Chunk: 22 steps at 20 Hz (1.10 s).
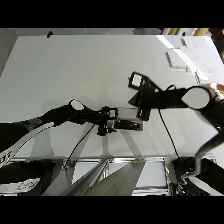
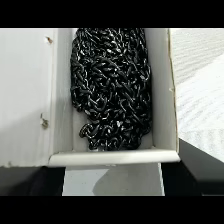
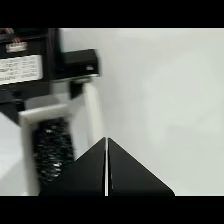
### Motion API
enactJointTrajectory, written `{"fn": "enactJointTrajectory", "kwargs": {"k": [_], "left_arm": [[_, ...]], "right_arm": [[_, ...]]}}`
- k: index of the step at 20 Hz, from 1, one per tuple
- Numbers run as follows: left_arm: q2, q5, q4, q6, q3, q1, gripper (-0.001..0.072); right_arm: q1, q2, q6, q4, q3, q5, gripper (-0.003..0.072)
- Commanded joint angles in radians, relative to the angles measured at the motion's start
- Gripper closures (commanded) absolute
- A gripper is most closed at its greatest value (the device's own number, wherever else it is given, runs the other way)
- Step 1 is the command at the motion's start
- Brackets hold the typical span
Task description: Fold the box and place the chain.
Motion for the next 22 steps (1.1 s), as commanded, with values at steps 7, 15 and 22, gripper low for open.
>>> {"fn": "enactJointTrajectory", "kwargs": {"k": [7, 15, 22], "left_arm": [[-0.001, 0.0, 0.0, 0.0, 0.001, 0.001, 0.0437], [-0.001, 0.0, 0.0, 0.0, 0.001, 0.001, 0.0437], [-0.001, 0.0, 0.0, 0.0, 0.001, 0.001, 0.0437]], "right_arm": [[-0.099, -0.187, 0.14, -0.077, 0.086, 0.075, 0.0665], [0.011, -0.241, 0.129, -0.077, 0.064, 0.202, 0.0664], [0.097, -0.174, 0.099, -0.076, -0.039, 0.214, 0.0583]]}}
